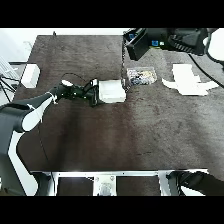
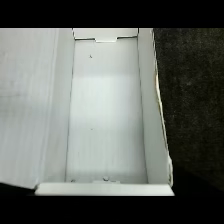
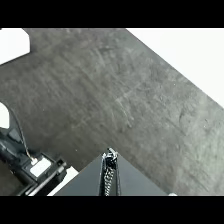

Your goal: Fold the box and place the chain.

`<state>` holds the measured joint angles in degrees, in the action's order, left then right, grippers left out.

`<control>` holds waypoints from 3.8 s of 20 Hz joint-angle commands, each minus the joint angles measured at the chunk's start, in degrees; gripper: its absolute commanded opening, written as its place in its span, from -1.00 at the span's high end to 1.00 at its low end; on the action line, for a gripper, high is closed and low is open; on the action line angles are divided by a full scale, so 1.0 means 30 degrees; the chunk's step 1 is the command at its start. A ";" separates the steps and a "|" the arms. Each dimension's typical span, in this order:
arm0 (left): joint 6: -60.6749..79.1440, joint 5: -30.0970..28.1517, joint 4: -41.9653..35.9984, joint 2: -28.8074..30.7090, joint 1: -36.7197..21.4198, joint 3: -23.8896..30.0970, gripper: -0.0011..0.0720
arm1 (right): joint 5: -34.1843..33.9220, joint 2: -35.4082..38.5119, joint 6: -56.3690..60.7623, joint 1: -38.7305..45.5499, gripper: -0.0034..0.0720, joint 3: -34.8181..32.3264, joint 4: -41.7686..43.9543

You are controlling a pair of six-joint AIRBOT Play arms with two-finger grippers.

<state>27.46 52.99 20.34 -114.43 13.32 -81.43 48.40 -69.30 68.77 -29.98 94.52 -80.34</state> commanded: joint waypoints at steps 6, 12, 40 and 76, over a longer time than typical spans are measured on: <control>0.0000 -0.0007 0.0007 0.0000 -0.0007 0.0007 -0.17 | -0.0692 -0.3672 -0.0168 -0.0219 0.91 -0.0066 0.2885; 0.0000 -0.0007 0.0007 0.0000 -0.0007 0.0007 -0.17 | -0.1668 -0.5952 -0.0160 -0.0182 0.91 -0.2725 0.3075; 0.0000 0.0000 0.0007 0.0000 -0.0007 0.0007 -0.17 | -0.2259 -0.8291 -0.0423 0.7737 -0.47 -0.5974 0.6390; 0.0000 0.0000 0.0007 0.0000 -0.0007 0.0007 -0.17 | -0.0517 -0.1530 -0.3628 0.5901 0.90 -0.2754 0.8123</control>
<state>27.46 52.99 20.34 -114.43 13.32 -81.43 46.83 -77.80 56.10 -10.46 86.19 -52.40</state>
